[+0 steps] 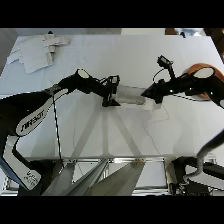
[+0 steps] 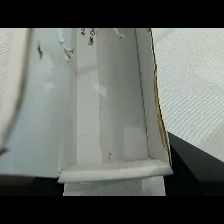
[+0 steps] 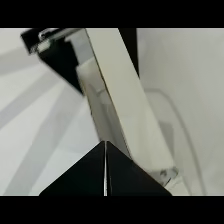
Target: Fold the box and place the chain.
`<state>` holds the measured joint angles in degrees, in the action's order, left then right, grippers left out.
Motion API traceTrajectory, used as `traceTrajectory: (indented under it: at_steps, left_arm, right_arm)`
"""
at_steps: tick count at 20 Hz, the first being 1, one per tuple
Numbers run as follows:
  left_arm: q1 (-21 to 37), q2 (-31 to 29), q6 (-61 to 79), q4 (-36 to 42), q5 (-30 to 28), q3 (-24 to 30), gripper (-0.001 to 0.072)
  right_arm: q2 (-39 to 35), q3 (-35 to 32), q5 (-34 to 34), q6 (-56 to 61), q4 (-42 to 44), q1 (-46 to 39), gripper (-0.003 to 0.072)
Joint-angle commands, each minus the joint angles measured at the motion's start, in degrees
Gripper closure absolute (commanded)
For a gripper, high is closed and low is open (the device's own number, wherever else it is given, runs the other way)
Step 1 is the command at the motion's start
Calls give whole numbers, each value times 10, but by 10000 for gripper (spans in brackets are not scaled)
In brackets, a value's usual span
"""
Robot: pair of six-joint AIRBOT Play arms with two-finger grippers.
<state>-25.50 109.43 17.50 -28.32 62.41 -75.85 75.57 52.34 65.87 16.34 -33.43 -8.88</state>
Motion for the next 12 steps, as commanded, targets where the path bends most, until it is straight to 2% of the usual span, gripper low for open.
traceTrajectory:
  at_steps: [1,3,5,7,12]
  left_arm:
    - [0,0,0,0,0,0,315]
    - [0,0,0,0,0,0,315]
    - [0,0,0,0,0,0,315]
    - [0,0,0,0,0,0,315]
    - [0,0,0,0,0,0,315]
  right_arm:
    - [2,0,-130,14,35,32,674]
    - [9,0,-220,22,35,55,674]
    - [28,0,-282,47,33,64,674]
    - [56,0,-289,71,20,64,674]
    - [101,0,-226,94,-29,64,674]
